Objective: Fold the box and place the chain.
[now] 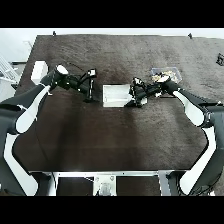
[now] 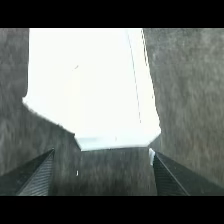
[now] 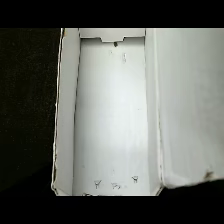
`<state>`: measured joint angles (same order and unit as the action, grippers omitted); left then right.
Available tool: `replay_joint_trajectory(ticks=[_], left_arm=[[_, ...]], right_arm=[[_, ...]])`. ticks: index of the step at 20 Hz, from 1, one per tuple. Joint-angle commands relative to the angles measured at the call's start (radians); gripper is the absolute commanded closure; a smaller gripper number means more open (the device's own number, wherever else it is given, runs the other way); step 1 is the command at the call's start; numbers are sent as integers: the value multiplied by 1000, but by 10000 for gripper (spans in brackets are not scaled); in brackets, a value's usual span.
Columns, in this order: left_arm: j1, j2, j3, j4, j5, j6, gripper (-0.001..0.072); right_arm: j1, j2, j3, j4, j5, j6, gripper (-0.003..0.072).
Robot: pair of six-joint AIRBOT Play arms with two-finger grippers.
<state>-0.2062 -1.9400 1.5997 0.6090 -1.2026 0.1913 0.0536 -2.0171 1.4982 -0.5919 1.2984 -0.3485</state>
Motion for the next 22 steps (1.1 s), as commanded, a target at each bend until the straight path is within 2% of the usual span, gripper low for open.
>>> replay_joint_trajectory(ticks=[1,18,22], left_arm=[[1,-14,-28,-53,21,72,-11],[-35,-45,-29,-75,62,71,-11],[-63,-51,-29,-74,107,71,-11]], right_arm=[[1,0,0,0,0,0,169],[1,0,0,0,0,0,169],[1,0,0,0,0,0,169]])
